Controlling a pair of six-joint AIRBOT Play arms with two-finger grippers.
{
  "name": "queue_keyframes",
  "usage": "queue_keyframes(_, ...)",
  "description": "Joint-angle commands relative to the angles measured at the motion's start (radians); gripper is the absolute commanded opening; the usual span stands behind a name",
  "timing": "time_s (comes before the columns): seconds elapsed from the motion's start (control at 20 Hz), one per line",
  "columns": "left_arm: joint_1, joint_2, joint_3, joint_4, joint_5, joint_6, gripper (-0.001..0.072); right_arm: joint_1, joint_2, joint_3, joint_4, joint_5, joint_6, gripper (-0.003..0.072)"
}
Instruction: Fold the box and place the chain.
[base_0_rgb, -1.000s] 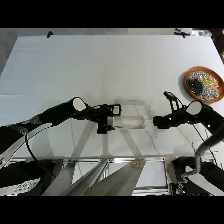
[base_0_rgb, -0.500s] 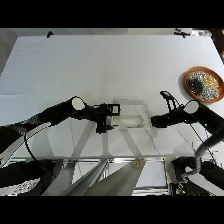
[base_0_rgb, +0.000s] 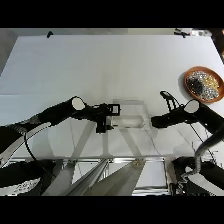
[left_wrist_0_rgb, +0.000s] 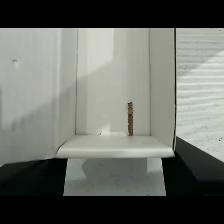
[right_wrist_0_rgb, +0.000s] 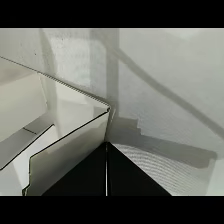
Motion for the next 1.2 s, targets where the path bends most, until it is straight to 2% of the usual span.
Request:
queue_keyframes(0.0,-0.001,-0.001,0.001,-0.002,0.000,-0.002,0.0013,0.000,-0.001,0.000,-0.049,0.016,0.051,0.0010)
queue_keyframes(0.45,-0.001,0.000,0.001,-0.002,0.000,-0.002,0.0013,0.000,-0.001,0.000,-0.163,-0.017,0.103,0.0010)
queue_keyframes(0.75,-0.001,-0.001,0.001,-0.002,0.000,-0.002,0.0013,0.000,0.005,0.000,0.013,-0.045,0.015,0.0014)
queue_keyframes(0.85,-0.001,-0.001,0.001,-0.002,0.000,-0.002,0.0013,0.000,0.037,0.011,0.030,-0.045,0.005,0.0054)
queue_keyframes(1.1,-0.001,-0.001,0.001,-0.002,0.000,-0.002,0.0013,0.001,0.145,0.035,0.067,-0.033,0.003,0.0060)
queue_keyframes(1.15,-0.001,0.000,0.001,-0.002,-0.001,-0.002,0.0013,0.001,0.145,0.035,0.084,-0.014,-0.006,0.0106)
